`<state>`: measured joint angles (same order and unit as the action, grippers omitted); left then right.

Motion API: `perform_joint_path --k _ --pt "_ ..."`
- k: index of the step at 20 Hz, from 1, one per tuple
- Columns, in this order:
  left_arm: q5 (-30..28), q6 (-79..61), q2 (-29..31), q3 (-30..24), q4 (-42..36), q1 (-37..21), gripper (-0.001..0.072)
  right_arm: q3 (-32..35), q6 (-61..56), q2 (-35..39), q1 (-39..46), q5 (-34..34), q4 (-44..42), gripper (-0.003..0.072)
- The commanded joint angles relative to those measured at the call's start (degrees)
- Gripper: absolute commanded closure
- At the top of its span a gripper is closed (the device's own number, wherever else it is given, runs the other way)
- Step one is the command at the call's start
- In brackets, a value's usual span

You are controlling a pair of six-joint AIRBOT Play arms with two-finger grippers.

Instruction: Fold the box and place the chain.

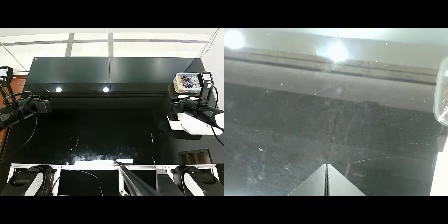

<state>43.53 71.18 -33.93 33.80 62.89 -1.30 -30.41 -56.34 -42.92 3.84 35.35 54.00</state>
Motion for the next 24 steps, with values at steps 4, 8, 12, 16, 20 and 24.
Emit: perform_joint_path --k 4,8,12,16,20,24 --pt "0.00 -0.02 -0.02 -0.02 0.00 0.02 0.0680 0.00 0.00 0.04 -0.02 0.00 0.00 0.0674" --pt "0.00 -0.02 -0.02 -0.02 0.00 0.02 0.0680 0.00 0.00 0.04 -0.02 -0.02 0.00 0.0674" --pt "-0.02 0.00 -0.02 -0.02 -0.22 0.02 0.0680 0.00 0.00 0.04 -0.02 0.00 0.00 0.0674" --pt "-1.73 -0.02 -0.02 -0.02 -0.83 0.02 0.0680 0.00 -0.04 0.04 -0.02 0.00 -0.22 0.0674" --pt "-4.70 0.15 -0.15 -0.04 -2.47 0.02 0.0680 0.00 0.00 0.00 -0.02 -0.92 -1.73 0.0674" --pt "-7.98 0.17 -2.69 -0.04 -3.54 0.02 0.0680 -0.09 -0.52 -0.17 1.14 -20.20 7.52 0.0674"
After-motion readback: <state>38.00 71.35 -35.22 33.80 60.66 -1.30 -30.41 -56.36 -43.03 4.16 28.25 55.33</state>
